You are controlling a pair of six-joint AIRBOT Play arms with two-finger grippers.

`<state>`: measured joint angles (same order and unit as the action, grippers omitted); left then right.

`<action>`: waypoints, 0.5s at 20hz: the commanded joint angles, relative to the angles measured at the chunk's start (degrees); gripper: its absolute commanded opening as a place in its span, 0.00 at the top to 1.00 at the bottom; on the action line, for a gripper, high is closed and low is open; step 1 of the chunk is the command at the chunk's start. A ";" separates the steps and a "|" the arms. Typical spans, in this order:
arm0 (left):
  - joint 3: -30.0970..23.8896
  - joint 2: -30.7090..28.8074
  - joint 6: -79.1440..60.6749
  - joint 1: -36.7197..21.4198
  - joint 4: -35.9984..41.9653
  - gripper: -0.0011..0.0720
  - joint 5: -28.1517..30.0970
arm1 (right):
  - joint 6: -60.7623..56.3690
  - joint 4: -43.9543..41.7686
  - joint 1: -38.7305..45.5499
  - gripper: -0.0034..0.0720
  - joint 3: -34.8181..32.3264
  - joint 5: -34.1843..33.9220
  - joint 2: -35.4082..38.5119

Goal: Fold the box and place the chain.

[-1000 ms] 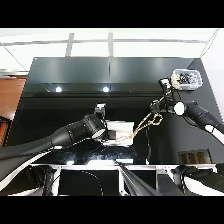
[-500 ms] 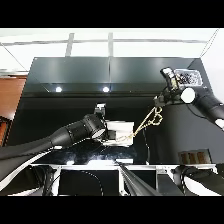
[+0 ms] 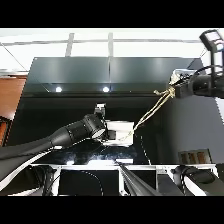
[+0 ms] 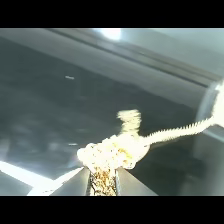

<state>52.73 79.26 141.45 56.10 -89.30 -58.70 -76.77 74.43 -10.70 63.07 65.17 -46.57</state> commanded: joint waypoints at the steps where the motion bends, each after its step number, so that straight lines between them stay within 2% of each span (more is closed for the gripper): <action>1: 0.02 0.04 -0.02 0.00 0.00 0.95 0.00 | 0.15 -10.01 -0.13 0.94 1.40 8.20 3.23; 4: 0.02 0.04 -0.02 0.00 0.00 0.94 0.02 | 2.78 -17.77 -0.13 0.94 0.04 10.82 3.21; 10: 0.02 0.04 -0.02 0.00 0.00 0.94 0.00 | 7.87 -31.19 -0.13 0.94 -8.39 10.99 3.21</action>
<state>52.73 79.29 141.45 56.10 -89.27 -58.70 -71.77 51.62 -10.76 58.11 75.26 -43.48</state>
